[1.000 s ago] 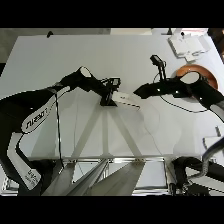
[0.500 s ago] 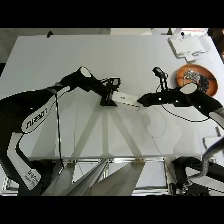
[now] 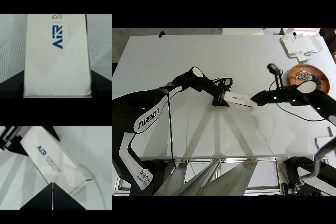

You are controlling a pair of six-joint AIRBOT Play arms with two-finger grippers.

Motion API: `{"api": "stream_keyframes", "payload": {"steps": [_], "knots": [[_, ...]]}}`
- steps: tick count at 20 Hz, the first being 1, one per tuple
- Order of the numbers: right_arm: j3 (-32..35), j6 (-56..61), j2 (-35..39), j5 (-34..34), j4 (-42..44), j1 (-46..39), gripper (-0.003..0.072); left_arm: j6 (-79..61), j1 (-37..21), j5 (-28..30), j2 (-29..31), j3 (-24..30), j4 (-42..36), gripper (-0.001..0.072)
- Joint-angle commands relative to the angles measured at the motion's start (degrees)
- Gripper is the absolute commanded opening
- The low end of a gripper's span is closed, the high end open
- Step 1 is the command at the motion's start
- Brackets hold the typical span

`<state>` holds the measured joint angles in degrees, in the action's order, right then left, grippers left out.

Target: Fold the box and place the chain.

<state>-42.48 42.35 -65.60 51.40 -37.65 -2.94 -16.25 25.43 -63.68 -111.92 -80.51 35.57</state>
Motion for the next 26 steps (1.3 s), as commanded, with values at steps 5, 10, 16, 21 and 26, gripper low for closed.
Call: {"api": "stream_keyframes", "payload": {"steps": [5, 10, 16, 21, 26], "knots": [[-1.62, 5.46, 16.15, 0.44, -6.10, 0.00, 0.0012, -0.07, 0.02, 0.04, 0.02, -0.04, 0.00, 0.0151], [-1.62, 19.47, 17.86, 2.23, -17.92, 0.00, 0.0012, -0.07, 0.02, 0.04, 0.02, -0.02, 0.02, 0.0151], [-1.62, 27.82, 17.86, 5.07, -28.72, 0.00, 0.0012, -0.07, 0.02, 0.02, 0.02, -0.02, 0.00, 0.0151], [-1.62, 27.93, 17.86, 5.14, -30.86, 0.02, 0.0013, -0.07, 0.02, 0.04, 0.04, -0.04, 0.00, 0.0151], [-1.62, 27.91, 17.86, 5.11, -30.84, 0.00, 0.0013, -0.07, 0.02, 0.02, 0.02, -0.02, 0.02, 0.0151]]}}
